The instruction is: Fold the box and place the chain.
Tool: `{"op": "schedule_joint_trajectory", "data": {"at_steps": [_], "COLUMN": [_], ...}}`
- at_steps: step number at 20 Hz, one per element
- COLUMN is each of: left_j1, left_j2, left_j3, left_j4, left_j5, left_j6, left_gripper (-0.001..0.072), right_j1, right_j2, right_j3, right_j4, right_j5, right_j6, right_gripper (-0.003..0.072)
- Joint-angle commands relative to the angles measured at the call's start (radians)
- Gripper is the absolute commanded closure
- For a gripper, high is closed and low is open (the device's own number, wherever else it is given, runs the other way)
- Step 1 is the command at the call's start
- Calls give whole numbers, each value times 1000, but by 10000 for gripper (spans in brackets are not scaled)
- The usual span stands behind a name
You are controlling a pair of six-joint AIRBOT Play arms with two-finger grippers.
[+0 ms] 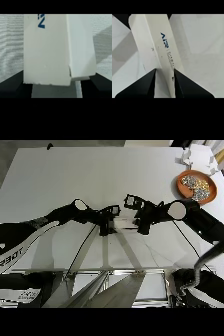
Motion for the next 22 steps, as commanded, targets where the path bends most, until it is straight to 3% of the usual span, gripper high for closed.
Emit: {"op": "schedule_joint_trajectory", "data": {"at_steps": [1,8,20,22], "left_j1": [0,0,0,0], "left_j2": [0,0,0,0], "left_j3": [0,0,0,0], "left_j4": [1,1,1,1], "left_j5": [0,0,0,0], "left_j6": [2,2,2,2], "left_gripper": [502,502,503,503], "right_j1": [1,1,1,1], "right_j2": [-1,-1,8,29], "right_j3": [-2,-70,-109,-109], "right_j4": [-6,-5,32,53], "right_j5": [-10,-93,-85,-89], "right_j6": [-1,0,-1,-1], "right_gripper": [474,475,458,357]}}
